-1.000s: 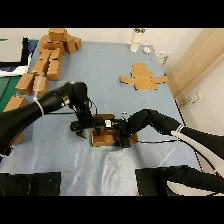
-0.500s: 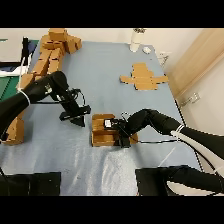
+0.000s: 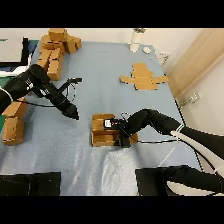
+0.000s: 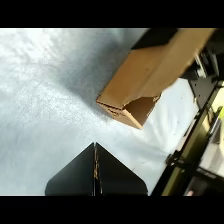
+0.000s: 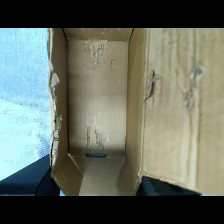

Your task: Fold the box.

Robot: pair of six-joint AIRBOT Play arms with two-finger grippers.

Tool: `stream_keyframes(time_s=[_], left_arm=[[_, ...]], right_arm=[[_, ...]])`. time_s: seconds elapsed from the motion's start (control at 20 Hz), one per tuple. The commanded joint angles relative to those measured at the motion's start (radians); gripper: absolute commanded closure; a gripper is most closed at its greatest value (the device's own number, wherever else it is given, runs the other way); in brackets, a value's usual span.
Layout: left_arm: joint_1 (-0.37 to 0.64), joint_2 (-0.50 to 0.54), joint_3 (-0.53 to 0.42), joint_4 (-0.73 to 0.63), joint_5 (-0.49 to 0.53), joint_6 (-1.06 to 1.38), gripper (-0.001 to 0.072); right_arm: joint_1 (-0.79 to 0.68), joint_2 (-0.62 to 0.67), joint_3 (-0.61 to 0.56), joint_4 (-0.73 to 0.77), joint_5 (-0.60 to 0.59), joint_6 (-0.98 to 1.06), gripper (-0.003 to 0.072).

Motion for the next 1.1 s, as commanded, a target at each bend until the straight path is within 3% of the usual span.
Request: stream_keyframes(time_s=[0.0, 0.25, 0.45, 0.55, 0.6, 0.65, 0.75, 1.05], left_arm=[[0.021, 0.018, -0.041, 0.0, 0.029, 0.198, 0.0699], [0.038, 0.056, -0.215, -0.087, 0.255, 0.488, 0.0698], [0.005, 0.184, -0.425, -0.132, 0.463, 0.656, 0.0697], [-0.031, 0.259, -0.524, -0.203, 0.474, 0.853, 0.0663], [-0.056, 0.283, -0.571, -0.262, 0.486, 0.926, 0.0258], [-0.08, 0.291, -0.607, -0.323, 0.501, 0.983, 0.0025], [-0.133, 0.29, -0.649, -0.389, 0.516, 1.071, 0.002], [-0.254, 0.278, -0.653, -0.383, 0.684, 1.091, 0.0005]], right_arm=[[0.0, 0.0, 0.0, 0.0, 0.0, 0.0, 0.014], [0.0, 0.0, 0.0, 0.0, 0.0, 0.0, 0.014], [0.0, 0.0, 0.0, 0.0, 0.0, 0.0, 0.014], [0.0, 0.0, 0.0, 0.0, 0.0, 0.0, 0.0141], [0.0, 0.0, 0.0, 0.0, 0.0, 0.0, 0.014], [0.0, 0.0, 0.0, 0.0, 0.0, 0.0, 0.014], [0.0, 0.0, 0.0, 0.0, 0.0, 0.0, 0.014], [0.0, 0.0, 0.0, 0.0, 0.0, 0.001, 0.014]])
